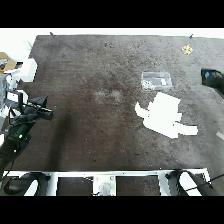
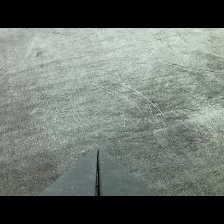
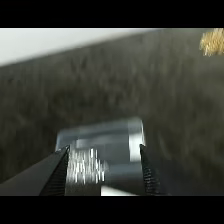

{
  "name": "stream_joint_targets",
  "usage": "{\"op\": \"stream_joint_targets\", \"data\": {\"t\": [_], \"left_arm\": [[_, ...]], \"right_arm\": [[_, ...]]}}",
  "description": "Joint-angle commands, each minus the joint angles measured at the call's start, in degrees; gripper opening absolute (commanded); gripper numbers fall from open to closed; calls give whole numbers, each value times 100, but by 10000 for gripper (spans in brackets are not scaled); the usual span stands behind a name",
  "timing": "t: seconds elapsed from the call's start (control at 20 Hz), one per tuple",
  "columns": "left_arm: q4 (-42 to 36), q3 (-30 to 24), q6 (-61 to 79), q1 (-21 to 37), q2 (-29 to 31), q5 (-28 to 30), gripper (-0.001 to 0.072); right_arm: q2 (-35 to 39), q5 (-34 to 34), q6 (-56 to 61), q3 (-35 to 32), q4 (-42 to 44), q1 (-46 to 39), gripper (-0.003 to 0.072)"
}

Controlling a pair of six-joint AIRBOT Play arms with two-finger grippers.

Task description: Fold the box and place the chain.

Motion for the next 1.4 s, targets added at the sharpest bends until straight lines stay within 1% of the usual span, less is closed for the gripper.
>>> {"op": "stream_joint_targets", "data": {"t": [0.0,0.05,0.1,0.15,0.3,0.4,0.45,0.6,0.75,0.8,0.85,0.9,0.95,1.0,1.35], "left_arm": [[2,-2,2,-2,4,2,11],[0,-2,2,-2,4,2,10],[0,-2,2,-2,4,2,11],[2,-2,2,-2,4,2,10],[0,-2,2,-2,4,2,11],[2,-2,2,-2,4,2,10],[0,-2,2,-2,4,2,10],[2,-2,2,-2,4,0,10],[0,-2,2,-2,4,2,10],[2,-2,2,-2,4,2,11],[0,-2,2,-2,4,2,11],[2,-2,2,-2,4,4,10],[0,-2,2,-2,4,0,10],[2,-2,2,-2,4,0,11],[0,-2,2,-2,4,4,10]], "right_arm": [[-341,2957,2009,450,-1768,-1709,485],[-348,3322,2048,546,-1821,-2074,486],[-378,3587,2133,662,-2061,-2365,485],[-450,3696,2304,750,-2317,-2496,485],[-903,3877,2365,911,-3176,-2387,485],[-1392,3919,2363,997,-3624,-2282,483],[-1681,3985,2339,1060,-3729,-2269,433],[-2518,4439,2142,1429,-3724,-2273,436],[-3016,4509,2031,1711,-3724,-2271,434],[-3123,4538,1871,1711,-3729,-2271,417],[-3230,4614,1751,1709,-3742,-2273,315],[-3340,4658,1602,1707,-3759,-2271,314],[-3429,4651,1587,1705,-3759,-2271,338],[-3515,4638,1585,1700,-3757,-2264,344],[-4044,4579,1320,1681,-3504,-2142,342]]}}
